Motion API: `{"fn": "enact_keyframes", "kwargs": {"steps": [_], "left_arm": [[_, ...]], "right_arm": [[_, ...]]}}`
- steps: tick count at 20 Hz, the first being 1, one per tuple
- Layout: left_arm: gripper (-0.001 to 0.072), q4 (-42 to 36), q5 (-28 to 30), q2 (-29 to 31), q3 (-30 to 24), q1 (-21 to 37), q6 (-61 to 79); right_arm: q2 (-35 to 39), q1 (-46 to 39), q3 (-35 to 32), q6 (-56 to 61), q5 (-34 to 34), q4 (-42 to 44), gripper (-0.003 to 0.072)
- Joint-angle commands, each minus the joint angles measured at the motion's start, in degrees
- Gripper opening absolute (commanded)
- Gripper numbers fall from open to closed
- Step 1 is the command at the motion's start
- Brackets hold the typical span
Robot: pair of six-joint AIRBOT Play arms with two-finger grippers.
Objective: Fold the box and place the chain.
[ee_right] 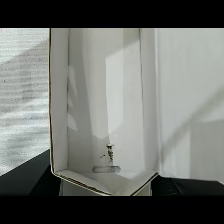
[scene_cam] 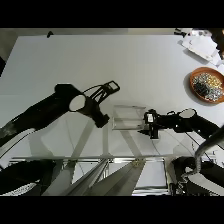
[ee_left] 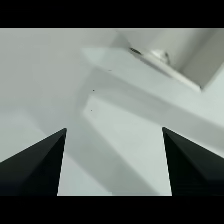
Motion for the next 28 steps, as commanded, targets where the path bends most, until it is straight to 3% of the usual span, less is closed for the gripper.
{"fn": "enact_keyframes", "kwargs": {"steps": [1, 3, 5, 11, 26, 28], "left_arm": [[0.0710, -23.3, 7.9, 7.1, -15.2, 9.0, 67.5], [0.0709, -32.8, 8.0, 4.3, -18.8, 12.9, 73.4], [0.0713, -39.4, 8.5, 0.0, -18.8, 14.3, 74.3], [0.0714, -56.0, 10.4, -8.1, -18.2, 12.3, 89.2], [0.0701, -63.1, 16.1, -14.0, -18.1, 5.9, 91.9], [0.0545, -63.1, 15.9, -14.1, -18.1, 5.8, 90.5]], "right_arm": [[0.0, 0.0, 0.0, 0.0, 0.0, 0.0, 0.0438], [0.0, 0.0, 0.0, 0.0, 0.0, 0.0, 0.0438], [0.0, 0.0, 0.0, 0.0, 0.0, 0.0, 0.0438], [0.0, 0.0, 0.0, 0.0, 0.0, 0.0, 0.0438], [0.0, 0.0, 0.0, 0.0, 0.0, 0.0, 0.0438], [0.0, 0.0, 0.0, 0.0, 0.0, 0.0, 0.0438]]}}
